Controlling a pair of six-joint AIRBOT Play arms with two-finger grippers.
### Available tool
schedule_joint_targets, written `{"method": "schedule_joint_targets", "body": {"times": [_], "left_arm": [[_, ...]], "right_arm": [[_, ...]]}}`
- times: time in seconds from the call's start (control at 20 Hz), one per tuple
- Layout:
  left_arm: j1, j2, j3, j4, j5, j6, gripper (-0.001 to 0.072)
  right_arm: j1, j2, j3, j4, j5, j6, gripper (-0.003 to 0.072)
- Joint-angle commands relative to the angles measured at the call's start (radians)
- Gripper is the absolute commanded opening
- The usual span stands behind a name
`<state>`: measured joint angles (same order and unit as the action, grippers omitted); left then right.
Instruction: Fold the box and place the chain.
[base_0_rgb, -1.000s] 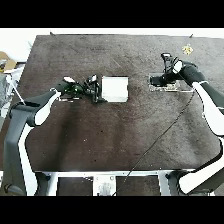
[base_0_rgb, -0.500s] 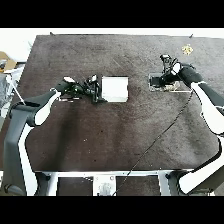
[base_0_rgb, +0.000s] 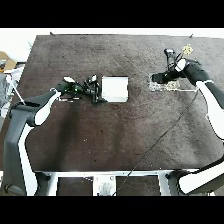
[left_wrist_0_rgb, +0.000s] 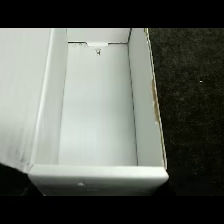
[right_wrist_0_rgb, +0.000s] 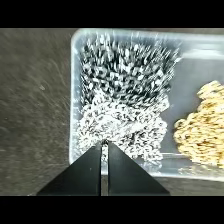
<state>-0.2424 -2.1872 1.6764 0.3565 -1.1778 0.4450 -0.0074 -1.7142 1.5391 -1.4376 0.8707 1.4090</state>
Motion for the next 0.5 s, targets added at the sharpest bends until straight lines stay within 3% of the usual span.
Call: {"method": "schedule_joint_targets", "body": {"times": [0.0, 0.45], "left_arm": [[0.0, -0.001, 0.0, 0.0, 0.0, 0.0, 0.0354], [0.0, -0.001, 0.0, 0.0, 0.0, 0.0, 0.0354]], "right_arm": [[0.0, 0.096, 0.0, 0.001, 0.004, 0.0, 0.0006], [0.083, 0.417, 0.0, -0.016, -0.058, -0.03, 0.0006]]}}
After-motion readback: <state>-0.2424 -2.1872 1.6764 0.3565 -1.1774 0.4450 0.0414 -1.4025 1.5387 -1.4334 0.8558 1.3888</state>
